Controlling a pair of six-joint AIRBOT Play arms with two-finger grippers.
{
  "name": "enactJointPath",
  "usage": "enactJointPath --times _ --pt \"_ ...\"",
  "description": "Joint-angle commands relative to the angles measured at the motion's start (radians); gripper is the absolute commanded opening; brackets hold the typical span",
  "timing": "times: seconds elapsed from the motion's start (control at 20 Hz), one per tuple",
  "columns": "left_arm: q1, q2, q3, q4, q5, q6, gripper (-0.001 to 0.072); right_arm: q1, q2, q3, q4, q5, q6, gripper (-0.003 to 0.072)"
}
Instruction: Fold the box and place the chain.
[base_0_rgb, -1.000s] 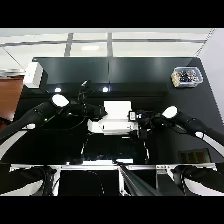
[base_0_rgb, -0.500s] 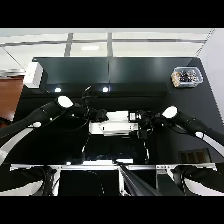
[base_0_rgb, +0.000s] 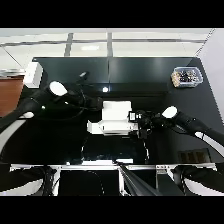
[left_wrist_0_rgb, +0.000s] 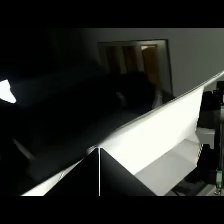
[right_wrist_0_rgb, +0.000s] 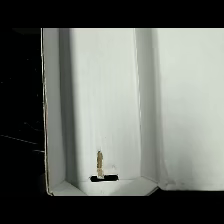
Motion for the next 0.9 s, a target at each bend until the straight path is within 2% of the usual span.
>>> enactJointPath --times 0.0,0.2,0.3,0.45,0.55,0.65,0.7,0.75,0.8,0.85 --pt "0.14 0.1 0.028 0.121 -0.112 -0.175 0.002 0.001 0.0 0.001 0.001 0.002 0.0 0.018" --pt "0.252 0.295 -0.006 0.25 -0.136 -0.18 0.0021 0.001 0.0 0.001 0.0 0.001 0.0 0.018" --pt "0.29 0.353 -0.04 0.266 -0.191 -0.082 0.0022 0.001 0.0 0.001 0.0 0.001 0.0 0.018" --pt "0.29 0.396 -0.095 0.248 -0.244 0.187 0.0022 0.001 0.0 0.001 0.0 0.002 0.0 0.0181" --pt "0.253 0.397 -0.121 0.202 -0.28 0.463 0.0022 0.001 0.0 0.001 0.0 0.002 0.0 0.0181" --pt "0.189 0.393 -0.15 0.188 -0.272 0.798 0.0048 0.001 0.0 0.001 0.0 0.002 0.0 0.0181" --pt "0.155 0.386 -0.162 0.189 -0.252 0.924 0.027 0.001 0.0 0.001 0.0 0.002 0.0 0.0181" --pt "0.119 0.378 -0.178 0.191 -0.207 1.021 0.0629 0.001 0.0 0.001 0.0 0.002 0.0 0.0181" --pt "0.085 0.368 -0.195 0.195 -0.143 1.059 0.0708 0.001 0.0 0.001 0.0 0.002 0.0 0.0181" --pt "0.045 0.355 -0.209 0.229 -0.077 1.091 0.0708 0.001 0.0 0.001 0.0 0.002 0.0 0.0181"
